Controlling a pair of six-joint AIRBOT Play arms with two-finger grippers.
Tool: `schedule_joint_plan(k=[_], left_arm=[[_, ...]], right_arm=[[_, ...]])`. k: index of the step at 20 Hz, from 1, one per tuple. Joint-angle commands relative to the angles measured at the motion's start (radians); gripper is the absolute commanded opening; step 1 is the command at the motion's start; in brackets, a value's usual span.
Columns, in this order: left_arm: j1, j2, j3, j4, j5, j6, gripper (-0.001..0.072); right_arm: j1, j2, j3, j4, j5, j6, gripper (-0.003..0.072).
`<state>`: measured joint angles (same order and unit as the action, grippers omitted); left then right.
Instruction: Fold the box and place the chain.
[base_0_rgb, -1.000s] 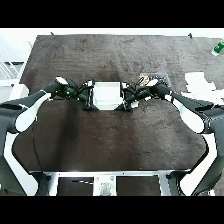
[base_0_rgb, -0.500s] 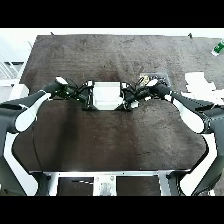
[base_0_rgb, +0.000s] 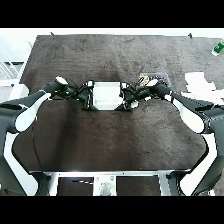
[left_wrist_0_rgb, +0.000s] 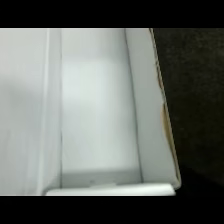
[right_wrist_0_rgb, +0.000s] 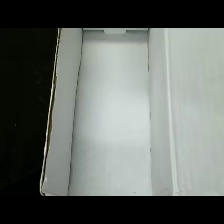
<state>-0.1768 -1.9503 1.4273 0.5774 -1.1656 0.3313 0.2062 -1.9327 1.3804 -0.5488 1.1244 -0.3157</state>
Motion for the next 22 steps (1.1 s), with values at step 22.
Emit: schedule_joint_plan(k=[22], left_arm=[[0.000, -0.001, 0.003, -0.001, -0.016, 0.017, 0.0537]], right_arm=[[0.000, 0.001, 0.000, -0.001, 0.003, 0.000, 0.0552]])
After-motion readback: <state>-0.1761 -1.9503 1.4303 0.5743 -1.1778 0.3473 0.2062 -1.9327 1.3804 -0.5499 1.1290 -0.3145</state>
